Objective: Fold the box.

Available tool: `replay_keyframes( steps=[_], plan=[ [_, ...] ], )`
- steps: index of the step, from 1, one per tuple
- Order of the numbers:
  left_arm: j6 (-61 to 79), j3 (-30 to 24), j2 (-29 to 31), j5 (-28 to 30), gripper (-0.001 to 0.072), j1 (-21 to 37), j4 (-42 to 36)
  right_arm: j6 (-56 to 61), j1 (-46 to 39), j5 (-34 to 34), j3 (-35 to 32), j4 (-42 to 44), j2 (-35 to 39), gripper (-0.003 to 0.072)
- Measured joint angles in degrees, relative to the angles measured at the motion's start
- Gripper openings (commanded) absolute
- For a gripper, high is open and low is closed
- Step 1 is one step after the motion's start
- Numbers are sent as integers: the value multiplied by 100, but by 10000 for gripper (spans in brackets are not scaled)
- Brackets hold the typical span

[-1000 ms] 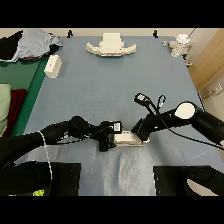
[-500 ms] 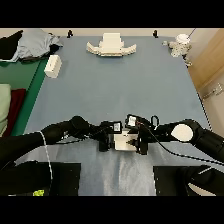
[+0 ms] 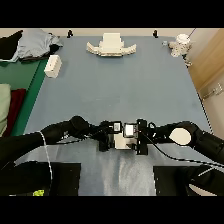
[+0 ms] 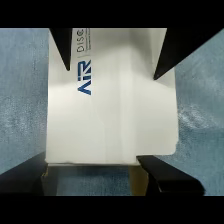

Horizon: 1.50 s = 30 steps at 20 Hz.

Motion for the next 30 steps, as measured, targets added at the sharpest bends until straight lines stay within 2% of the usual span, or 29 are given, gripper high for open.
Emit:
replay_keyframes(
  steps=[9,16,18,21,22,24,26,30],
  plan=[
    [-13,0,0,31,477,11,-4,-365,35,-415,31,-240,-129,542],
    [13,0,0,-72,477,-4,20,-413,28,-651,96,-297,105,539],
    [11,0,0,-39,477,7,15,-415,31,-658,96,-297,133,497],
    [9,0,0,-24,477,7,9,-415,31,-664,96,-297,140,493],
    [7,0,0,-20,477,7,9,-417,31,-649,96,-291,136,401],
    [7,0,0,-13,477,7,4,-417,31,-573,94,-208,133,360],
    [7,0,0,-15,477,7,4,-420,33,-435,57,-92,127,281],
    [7,0,0,-15,477,7,-2,-417,39,-291,-81,131,127,281]
  ],
)
